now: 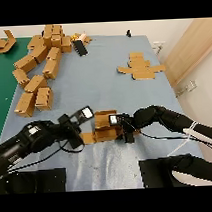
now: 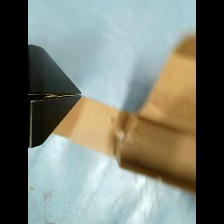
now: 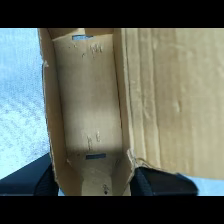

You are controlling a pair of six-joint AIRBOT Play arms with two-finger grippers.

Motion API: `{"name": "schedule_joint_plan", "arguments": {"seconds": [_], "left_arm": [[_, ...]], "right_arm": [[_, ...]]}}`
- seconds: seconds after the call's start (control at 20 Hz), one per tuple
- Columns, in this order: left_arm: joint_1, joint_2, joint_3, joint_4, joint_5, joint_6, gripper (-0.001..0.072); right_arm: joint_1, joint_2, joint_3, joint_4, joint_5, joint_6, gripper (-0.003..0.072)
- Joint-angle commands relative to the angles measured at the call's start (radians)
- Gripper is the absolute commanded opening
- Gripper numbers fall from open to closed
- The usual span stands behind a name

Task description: Fold the box.

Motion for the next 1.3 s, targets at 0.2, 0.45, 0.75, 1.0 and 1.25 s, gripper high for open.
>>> {"name": "schedule_joint_plan", "arguments": {"seconds": [0.2,0.45,0.75,1.0,1.25], "left_arm": [[0.158,0.162,-0.084,0.018,-0.263,-1.052,0.0014],[0.167,0.093,-0.19,-0.193,-0.041,-1.058,0.0013],[0.157,-0.061,-0.193,-0.417,0.11,-0.824,0.0013],[0.157,-0.144,-0.193,-0.679,0.192,-0.554,0.0013],[0.157,-0.145,-0.193,-0.798,0.201,-0.449,0.0013]], "right_arm": [[0.0,0.0,0.0,0.0,0.0,0.0,0.0511],[0.0,0.0,0.0,0.0,0.0,0.0,0.0511],[0.0,0.0,0.0,0.0,0.0,0.0,0.0511],[0.0,0.0,0.0,0.0,0.0,0.0,0.0511],[0.0,0.0,0.0,0.0,0.0,0.0,0.0511]]}}
